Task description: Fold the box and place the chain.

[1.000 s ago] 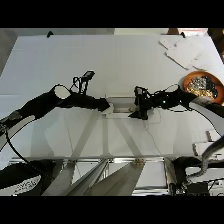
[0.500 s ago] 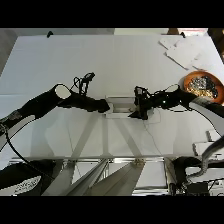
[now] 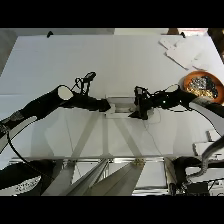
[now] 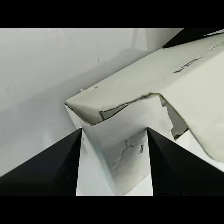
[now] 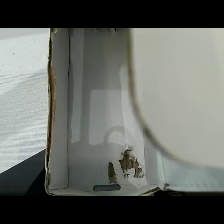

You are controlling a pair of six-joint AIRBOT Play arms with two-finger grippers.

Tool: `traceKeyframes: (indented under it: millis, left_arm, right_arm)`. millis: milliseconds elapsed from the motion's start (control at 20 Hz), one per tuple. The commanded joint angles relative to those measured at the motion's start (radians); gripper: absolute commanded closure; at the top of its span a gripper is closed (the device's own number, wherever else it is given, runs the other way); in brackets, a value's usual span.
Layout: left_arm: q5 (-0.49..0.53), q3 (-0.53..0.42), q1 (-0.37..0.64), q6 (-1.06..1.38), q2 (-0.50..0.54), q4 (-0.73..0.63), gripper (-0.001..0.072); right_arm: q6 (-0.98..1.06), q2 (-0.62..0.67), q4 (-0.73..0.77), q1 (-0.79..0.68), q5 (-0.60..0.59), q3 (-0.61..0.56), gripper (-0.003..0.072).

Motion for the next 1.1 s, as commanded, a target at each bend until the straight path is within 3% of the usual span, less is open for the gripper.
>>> traceKeyframes:
  millis: [0,300,600,800,1050]
  left_arm:
    - [0.008,0.001,-0.010,-0.006,0.000,0.052,0.0279]
    - [0.050,0.001,-0.013,-0.026,0.000,0.058,0.0279]
    - [0.045,0.001,-0.013,-0.109,0.000,0.234,0.0280]
    - [0.049,0.001,-0.013,-0.110,0.000,0.231,0.0281]
    - [-0.023,0.071,-0.038,-0.123,0.000,0.231,0.0295]
  right_arm:
    - [0.000,0.000,0.000,0.000,0.000,0.000,0.0167]
    - [0.000,0.000,0.000,0.000,0.000,0.000,0.0167]
    - [0.000,0.000,0.000,0.000,0.000,0.000,0.0167]
    - [0.000,0.000,0.000,0.000,0.000,0.000,0.0167]
    - [0.000,0.000,0.000,0.000,0.000,0.000,0.0167]
